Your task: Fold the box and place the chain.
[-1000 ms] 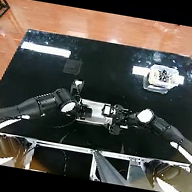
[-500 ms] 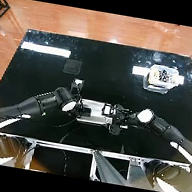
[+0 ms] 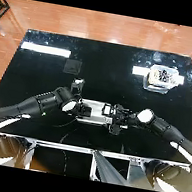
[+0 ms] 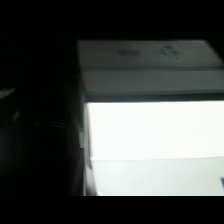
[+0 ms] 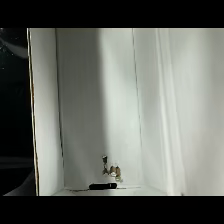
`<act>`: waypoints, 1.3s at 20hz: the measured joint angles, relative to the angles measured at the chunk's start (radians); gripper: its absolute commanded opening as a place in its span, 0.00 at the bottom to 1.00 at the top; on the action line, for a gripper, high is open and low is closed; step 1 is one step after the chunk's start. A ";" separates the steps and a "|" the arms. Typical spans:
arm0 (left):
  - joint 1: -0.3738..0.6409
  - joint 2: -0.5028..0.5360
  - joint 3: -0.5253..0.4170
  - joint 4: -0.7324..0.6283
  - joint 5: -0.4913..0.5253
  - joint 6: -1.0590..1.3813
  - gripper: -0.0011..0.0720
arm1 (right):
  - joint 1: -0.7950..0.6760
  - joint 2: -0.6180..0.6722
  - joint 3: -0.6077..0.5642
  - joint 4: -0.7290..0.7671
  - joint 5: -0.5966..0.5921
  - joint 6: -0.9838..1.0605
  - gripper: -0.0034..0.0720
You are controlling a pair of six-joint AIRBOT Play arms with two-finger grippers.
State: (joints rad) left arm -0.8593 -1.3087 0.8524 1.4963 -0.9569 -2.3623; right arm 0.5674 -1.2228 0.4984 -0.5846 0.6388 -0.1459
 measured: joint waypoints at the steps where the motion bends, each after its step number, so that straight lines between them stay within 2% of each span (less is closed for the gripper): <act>1: 0.000 0.000 0.000 -0.002 -0.009 0.000 0.68 | 0.000 0.000 0.000 0.000 0.000 0.000 0.61; 2: 0.000 0.000 0.000 -0.004 -0.009 0.000 0.73 | 0.000 0.000 0.000 0.000 0.000 0.000 0.61; 10: 0.003 -0.001 0.000 0.006 -0.004 0.000 0.72 | 0.000 0.000 0.000 0.000 0.000 0.000 0.61; 13: 0.003 -0.006 0.000 0.010 -0.002 0.000 0.61 | 0.000 0.000 0.000 0.000 0.000 0.000 0.61; 17: 0.003 -0.016 0.000 -0.004 0.004 0.000 0.59 | 0.000 0.000 0.000 0.000 0.000 0.000 0.61; 19: 0.005 -0.018 0.000 -0.007 0.004 0.000 0.33 | 0.000 0.000 0.000 0.000 0.000 0.001 0.61; 23: 0.006 -0.019 0.000 -0.009 -0.003 0.002 0.05 | 0.000 0.000 0.000 0.000 0.000 0.002 0.61; 26: 0.006 -0.019 0.000 -0.013 0.000 0.003 0.04 | 0.000 0.000 0.000 0.000 0.000 0.001 0.61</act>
State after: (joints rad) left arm -0.8532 -1.3277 0.8520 1.4837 -0.9569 -2.3592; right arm 0.5674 -1.2228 0.4980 -0.5846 0.6392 -0.1448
